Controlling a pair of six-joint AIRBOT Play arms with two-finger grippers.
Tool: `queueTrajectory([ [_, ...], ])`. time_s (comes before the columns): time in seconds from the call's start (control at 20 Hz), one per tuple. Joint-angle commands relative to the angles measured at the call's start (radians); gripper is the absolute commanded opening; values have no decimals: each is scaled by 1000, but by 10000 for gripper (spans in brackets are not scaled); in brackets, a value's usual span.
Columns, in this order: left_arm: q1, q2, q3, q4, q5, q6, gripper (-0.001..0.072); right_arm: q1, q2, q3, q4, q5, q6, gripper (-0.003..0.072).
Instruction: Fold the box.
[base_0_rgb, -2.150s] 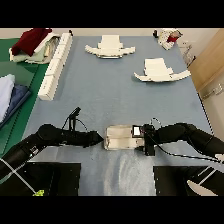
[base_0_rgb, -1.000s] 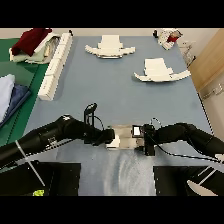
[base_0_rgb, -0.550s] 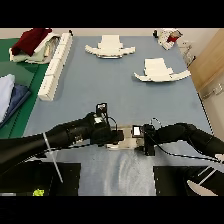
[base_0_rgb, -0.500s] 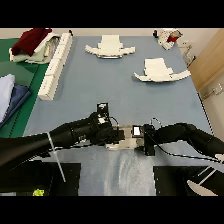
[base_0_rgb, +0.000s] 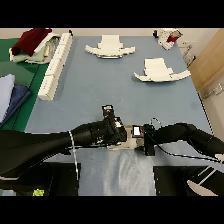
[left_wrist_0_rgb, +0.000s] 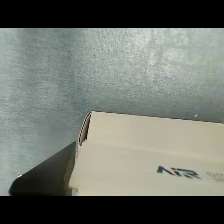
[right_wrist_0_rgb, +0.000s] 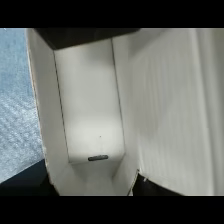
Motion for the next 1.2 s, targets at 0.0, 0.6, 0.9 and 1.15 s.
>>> queueTrajectory([
  [0.0,-4,-21,5,12,1,2,379,0,0,0,0,0,0,509],
  [0.6,-4,-45,5,13,5,32,16,0,1,0,0,0,0,509],
  [0.9,-4,-45,5,12,6,50,508,0,0,0,0,0,0,509],
  [1.15,-4,-45,5,12,6,51,509,0,0,0,0,0,0,509],
])
